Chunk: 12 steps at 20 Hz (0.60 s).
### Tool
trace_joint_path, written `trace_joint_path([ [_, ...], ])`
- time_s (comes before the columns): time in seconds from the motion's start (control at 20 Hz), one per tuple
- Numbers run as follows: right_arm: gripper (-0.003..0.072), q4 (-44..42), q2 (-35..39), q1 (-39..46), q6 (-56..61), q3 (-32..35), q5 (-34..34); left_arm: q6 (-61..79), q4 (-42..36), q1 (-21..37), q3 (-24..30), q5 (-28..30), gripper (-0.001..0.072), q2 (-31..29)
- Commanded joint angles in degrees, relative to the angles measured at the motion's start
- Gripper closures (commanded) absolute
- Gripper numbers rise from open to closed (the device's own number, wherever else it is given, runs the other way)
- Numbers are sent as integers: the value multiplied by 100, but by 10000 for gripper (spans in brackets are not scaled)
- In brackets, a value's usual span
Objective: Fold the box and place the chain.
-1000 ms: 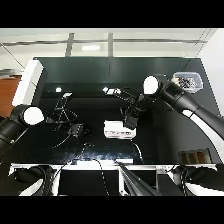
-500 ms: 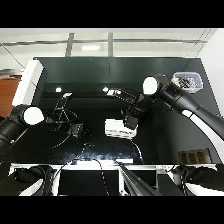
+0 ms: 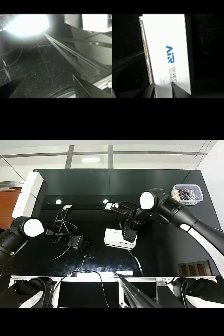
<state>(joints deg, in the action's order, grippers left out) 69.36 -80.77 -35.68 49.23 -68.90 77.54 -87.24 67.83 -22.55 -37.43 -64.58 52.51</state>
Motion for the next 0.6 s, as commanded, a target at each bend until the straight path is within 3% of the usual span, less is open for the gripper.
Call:
trace_joint_path([
  [0.0, 453, 33, -4, -15, 7, 0, -20, 4, 2, 4, 2, 2, 0, -2],
  [0.55, 452, 33, -11, -94, 138, 184, -24, 2, 2, 4, 2, 0, 0, -2],
])
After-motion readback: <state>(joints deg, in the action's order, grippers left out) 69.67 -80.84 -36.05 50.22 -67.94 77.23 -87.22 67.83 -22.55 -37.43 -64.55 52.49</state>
